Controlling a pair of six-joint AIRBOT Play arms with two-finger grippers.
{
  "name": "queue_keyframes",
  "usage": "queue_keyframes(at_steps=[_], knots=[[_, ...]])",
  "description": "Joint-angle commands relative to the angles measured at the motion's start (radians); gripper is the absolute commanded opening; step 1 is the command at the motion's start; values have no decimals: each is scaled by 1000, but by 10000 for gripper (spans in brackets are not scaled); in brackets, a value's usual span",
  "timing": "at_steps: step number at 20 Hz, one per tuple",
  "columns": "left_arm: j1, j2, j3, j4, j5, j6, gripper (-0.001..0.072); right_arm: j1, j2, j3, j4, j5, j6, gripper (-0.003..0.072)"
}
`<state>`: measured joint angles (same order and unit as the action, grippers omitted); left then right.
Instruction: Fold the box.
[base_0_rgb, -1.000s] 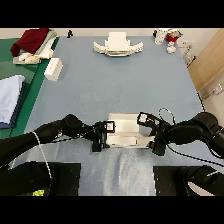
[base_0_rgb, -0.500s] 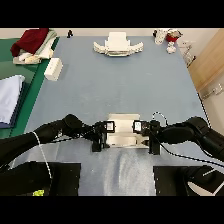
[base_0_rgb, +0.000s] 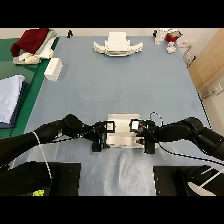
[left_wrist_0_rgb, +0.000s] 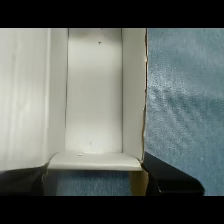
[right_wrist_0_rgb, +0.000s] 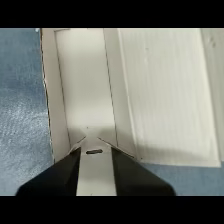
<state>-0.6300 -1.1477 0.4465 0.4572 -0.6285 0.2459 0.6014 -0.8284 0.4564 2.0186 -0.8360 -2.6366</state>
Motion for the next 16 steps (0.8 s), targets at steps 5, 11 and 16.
queue_keyframes(at_steps=[5,11,16], knots=[[0,0,0,0,0,0,461,5,-26,-1,20,17,-36,599],[0,0,0,0,0,0,461,5,1,7,-39,-41,75,517],[0,0,0,0,0,0,461,1,64,106,-577,-304,769,7]])
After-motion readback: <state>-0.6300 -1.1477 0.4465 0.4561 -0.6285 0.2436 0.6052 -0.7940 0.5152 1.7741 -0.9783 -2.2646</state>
